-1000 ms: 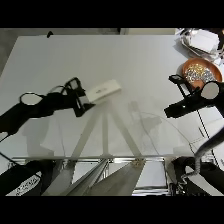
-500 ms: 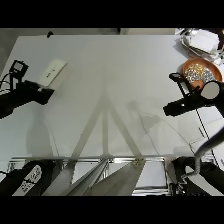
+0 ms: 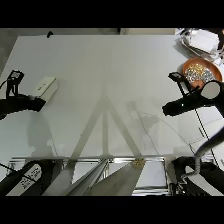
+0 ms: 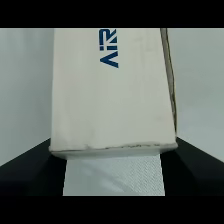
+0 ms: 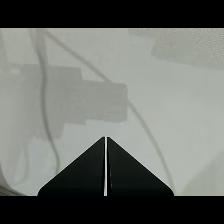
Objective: Fold the box and place the chain.
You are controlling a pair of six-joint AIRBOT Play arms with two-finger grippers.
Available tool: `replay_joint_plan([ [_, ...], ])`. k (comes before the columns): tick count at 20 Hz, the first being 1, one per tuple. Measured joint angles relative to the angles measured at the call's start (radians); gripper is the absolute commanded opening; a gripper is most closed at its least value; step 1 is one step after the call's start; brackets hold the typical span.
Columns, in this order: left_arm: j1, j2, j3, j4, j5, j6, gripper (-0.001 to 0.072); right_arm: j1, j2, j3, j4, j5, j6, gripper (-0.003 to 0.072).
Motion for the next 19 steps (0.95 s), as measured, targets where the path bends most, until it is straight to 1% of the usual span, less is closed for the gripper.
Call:
replay_joint_plan([
  [3,0.003,-0.042,0.001,0.053,-0.016,-0.052,0.0054,0.000,0.000,0.000,0.000,0.000,0.000,0.0011],
  [4,0.003,-0.054,0.000,0.074,-0.018,-0.071,0.0175,0.000,0.000,0.000,0.001,0.000,0.000,0.0011],
  [5,0.003,-0.065,0.001,0.089,-0.019,-0.088,0.0400,0.000,0.000,0.000,0.001,0.000,0.000,0.0011],
  [6,0.003,-0.074,0.001,0.097,-0.020,-0.100,0.0594,0.000,0.000,0.000,0.001,0.000,0.000,0.0011],
  [7,0.003,-0.080,0.001,0.111,-0.024,-0.109,0.0695,0.000,0.000,0.000,0.001,0.000,0.000,0.0011],
  [12,-0.007,-0.077,0.000,0.126,-0.024,-0.132,0.0692,0.000,0.000,0.000,0.002,0.000,0.000,0.0011],
  [19,-0.037,0.022,0.000,0.130,-0.019,-0.138,0.0692,0.000,0.000,0.000,0.002,0.000,0.000,0.0011],
])
